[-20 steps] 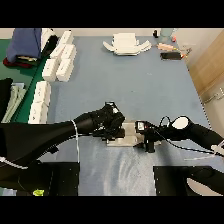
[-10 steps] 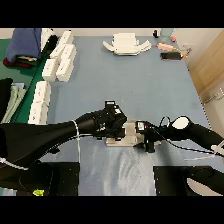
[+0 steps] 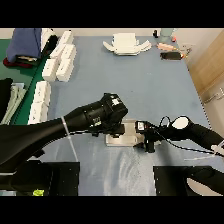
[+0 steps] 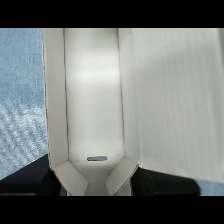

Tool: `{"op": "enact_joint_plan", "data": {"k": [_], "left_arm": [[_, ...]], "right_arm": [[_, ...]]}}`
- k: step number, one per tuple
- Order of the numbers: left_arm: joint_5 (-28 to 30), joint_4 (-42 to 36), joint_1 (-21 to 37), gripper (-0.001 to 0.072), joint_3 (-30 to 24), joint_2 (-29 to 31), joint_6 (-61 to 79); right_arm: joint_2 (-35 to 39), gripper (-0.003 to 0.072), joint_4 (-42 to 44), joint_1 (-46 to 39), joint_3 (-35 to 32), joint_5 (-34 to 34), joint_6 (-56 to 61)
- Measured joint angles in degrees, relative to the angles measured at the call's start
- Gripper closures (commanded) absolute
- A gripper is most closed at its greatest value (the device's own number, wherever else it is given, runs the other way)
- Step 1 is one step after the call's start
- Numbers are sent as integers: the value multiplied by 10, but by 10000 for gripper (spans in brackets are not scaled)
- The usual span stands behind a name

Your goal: Fold the box.

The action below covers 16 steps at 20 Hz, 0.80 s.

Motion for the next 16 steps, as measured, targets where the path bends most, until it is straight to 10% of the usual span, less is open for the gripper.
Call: {"op": "enact_joint_plan", "data": {"k": [1,7,16], "left_arm": [[-28,5,0,687,2,16,4],[-121,37,0,695,7,97,133],[23,12,70,693,-83,205,539]], "right_arm": [[0,176,0,0,0,0,0],[0,176,0,0,0,0,0],[0,176,0,0,0,0,0]]}}
